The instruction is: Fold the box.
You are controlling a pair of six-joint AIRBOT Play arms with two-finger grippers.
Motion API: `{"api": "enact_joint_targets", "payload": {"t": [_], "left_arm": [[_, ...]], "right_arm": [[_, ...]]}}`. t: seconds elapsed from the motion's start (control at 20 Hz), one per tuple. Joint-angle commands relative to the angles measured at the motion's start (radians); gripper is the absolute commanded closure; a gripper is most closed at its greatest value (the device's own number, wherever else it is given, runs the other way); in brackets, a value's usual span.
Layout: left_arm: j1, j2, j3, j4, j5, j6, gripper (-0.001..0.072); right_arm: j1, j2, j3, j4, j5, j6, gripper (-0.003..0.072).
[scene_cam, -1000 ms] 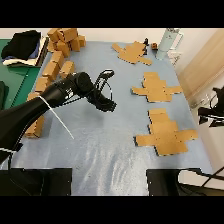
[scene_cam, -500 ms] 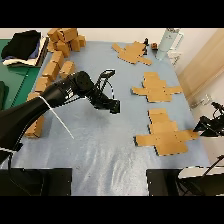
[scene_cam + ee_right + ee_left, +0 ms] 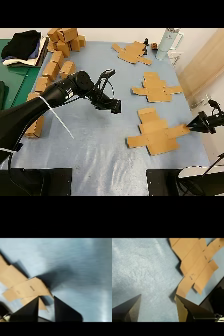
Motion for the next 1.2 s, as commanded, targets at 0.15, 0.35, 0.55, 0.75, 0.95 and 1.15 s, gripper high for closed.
{"api": "enact_joint_targets", "payload": {"t": [0.15, 0.35, 0.55, 0.75, 0.95, 1.15], "left_arm": [[0.004, 0.0, 0.0, -0.01, -0.037, 0.016, 0.0064], [0.026, 0.0, 0.0, -0.01, -0.111, 0.072, 0.0064], [0.063, 0.0, 0.0, -0.01, -0.145, 0.09, 0.0064], [0.092, 0.0, 0.0, -0.01, -0.181, 0.089, 0.0064], [0.095, 0.0, 0.0, -0.01, -0.217, 0.095, 0.0064], [0.095, 0.0, 0.0, -0.01, -0.243, 0.095, 0.0064]], "right_arm": [[0.128, 0.022, -0.09, 0.188, -0.103, -0.009, 0.0682], [0.204, 0.111, -0.202, 0.214, 0.004, -0.01, 0.0682], [0.284, 0.256, -0.298, 0.219, 0.208, -0.009, 0.0614], [0.348, 0.274, -0.322, 0.189, 0.287, 0.052, 0.0268], [0.353, 0.226, -0.318, 0.187, 0.263, 0.051, 0.0284], [0.354, 0.16, -0.318, 0.188, 0.162, 0.016, 0.0353]]}}
